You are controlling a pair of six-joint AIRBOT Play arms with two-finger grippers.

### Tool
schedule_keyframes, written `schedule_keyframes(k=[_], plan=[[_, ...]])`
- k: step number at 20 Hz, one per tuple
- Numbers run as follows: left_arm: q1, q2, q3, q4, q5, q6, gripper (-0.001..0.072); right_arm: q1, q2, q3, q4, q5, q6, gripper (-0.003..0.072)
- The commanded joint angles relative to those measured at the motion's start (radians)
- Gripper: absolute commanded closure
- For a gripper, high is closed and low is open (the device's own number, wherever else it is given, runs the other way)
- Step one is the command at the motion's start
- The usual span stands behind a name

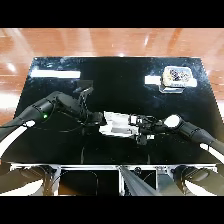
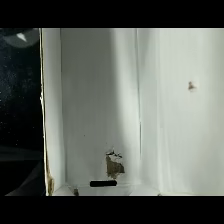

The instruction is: Fold the box and place the chain.

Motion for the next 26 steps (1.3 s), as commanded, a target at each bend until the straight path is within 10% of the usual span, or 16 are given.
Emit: schedule_keyframes(k=[1, 26], plan=[[-0.05, 0.002, 0.022, 0.127, -0.026, -0.097, 0.0083, 0.001, -0.001, -0.001, 0.0, 0.0, 0.0, 0.0135], [-0.237, 0.004, 0.077, 0.373, -0.121, -0.356, 0.0091, 0.001, -0.001, -0.001, 0.0, 0.0, 0.0, 0.0135]])
